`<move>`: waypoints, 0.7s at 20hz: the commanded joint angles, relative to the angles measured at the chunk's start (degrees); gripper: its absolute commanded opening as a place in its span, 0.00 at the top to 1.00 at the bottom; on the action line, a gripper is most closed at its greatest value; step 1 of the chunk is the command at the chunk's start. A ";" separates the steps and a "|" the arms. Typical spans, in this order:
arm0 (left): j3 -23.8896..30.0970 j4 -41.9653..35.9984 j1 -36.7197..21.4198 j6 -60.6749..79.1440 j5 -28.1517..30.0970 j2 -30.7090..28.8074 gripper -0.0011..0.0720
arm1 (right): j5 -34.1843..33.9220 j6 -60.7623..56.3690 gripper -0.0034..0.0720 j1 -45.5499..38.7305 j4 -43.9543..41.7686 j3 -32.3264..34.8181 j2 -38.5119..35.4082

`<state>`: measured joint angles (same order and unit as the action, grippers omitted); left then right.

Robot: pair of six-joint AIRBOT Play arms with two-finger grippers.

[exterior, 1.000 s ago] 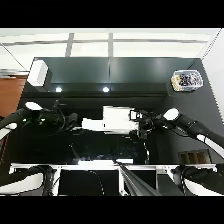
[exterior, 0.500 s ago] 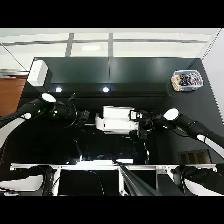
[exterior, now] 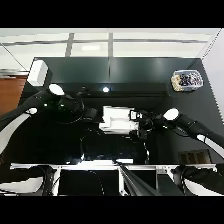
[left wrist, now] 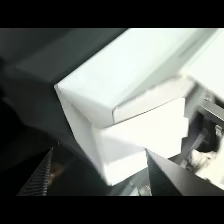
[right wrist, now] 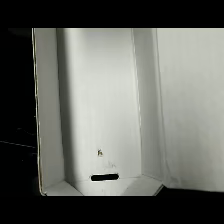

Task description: Fold the box and place the chain.

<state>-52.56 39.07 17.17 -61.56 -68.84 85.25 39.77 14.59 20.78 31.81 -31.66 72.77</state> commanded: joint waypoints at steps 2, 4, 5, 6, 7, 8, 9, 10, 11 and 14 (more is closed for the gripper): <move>-2.14 5.86 7.69 -15.41 10.54 -0.68 0.11 | 0.02 -0.02 0.40 0.04 -0.04 0.02 0.02; -2.51 7.52 10.12 -19.85 12.17 -0.68 0.12 | 0.00 -0.02 0.40 0.04 -0.04 0.02 0.02; -2.67 8.15 10.88 -21.24 12.20 -0.72 0.12 | 0.00 -0.02 0.40 0.04 -0.04 0.02 0.02; -2.91 9.51 11.67 -22.45 12.07 -0.76 0.12 | 0.00 -0.02 0.40 0.04 -0.04 0.02 0.02; -3.37 11.54 12.22 -24.30 11.69 -0.76 0.13 | 0.00 -0.02 0.40 0.04 -0.04 0.02 0.02; -3.93 13.11 12.66 -26.12 11.30 -0.81 0.13 | 0.00 -0.02 0.40 0.04 -0.02 0.02 0.02; -4.70 14.34 13.00 -27.08 10.80 -0.81 0.13 | 0.00 -0.02 0.40 0.04 -0.04 0.02 0.02; -5.49 15.23 13.22 -27.74 10.08 -0.81 0.13 | 0.00 -0.02 0.40 0.04 -0.04 0.02 0.02; -6.29 16.11 13.42 -28.41 9.53 -0.81 0.13 | 0.02 -0.02 0.40 0.04 -0.04 0.02 0.02; -8.35 20.85 13.86 -32.54 7.06 -0.79 0.14 | 0.00 -0.02 0.40 0.04 -0.04 0.02 0.02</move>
<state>-59.13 54.98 30.33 -89.45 -59.59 84.49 39.77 14.57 20.75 31.79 -31.66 72.77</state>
